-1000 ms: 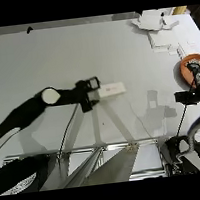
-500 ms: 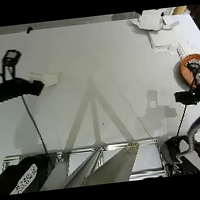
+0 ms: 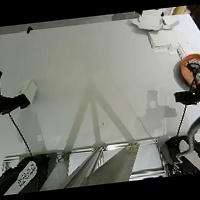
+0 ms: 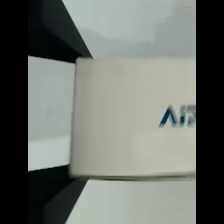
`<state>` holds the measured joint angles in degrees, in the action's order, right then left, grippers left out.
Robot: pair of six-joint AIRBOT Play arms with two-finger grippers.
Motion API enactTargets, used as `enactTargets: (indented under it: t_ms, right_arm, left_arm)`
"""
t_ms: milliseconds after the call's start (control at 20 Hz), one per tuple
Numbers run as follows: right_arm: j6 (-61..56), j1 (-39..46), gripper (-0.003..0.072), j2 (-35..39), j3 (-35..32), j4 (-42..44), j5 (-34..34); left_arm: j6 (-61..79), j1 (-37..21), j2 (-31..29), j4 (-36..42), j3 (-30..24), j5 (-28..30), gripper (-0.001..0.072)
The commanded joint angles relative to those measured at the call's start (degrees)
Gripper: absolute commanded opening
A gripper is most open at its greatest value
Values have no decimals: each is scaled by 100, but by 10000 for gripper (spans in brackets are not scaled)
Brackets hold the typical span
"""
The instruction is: Fold the box and place the chain.
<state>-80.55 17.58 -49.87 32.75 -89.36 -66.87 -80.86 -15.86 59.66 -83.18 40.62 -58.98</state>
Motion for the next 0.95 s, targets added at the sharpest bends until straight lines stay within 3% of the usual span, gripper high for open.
enactTargets:
  t_ms: [0,250,700,900]
  right_arm:
    - [-2,4,16,-2,-2,0,2]
    - [0,4,16,-2,-2,0,0]
    - [0,4,16,-2,-2,0,0]
    - [0,4,16,-2,-2,0,0]
  left_arm:
    - [-42,-55,118,-4,-37,-273,696]
    - [-42,-48,-33,-2,-37,-415,696]
    - [-37,-46,-1488,22,-37,-372,694]
    - [-17,-46,-1722,20,-37,-256,694]
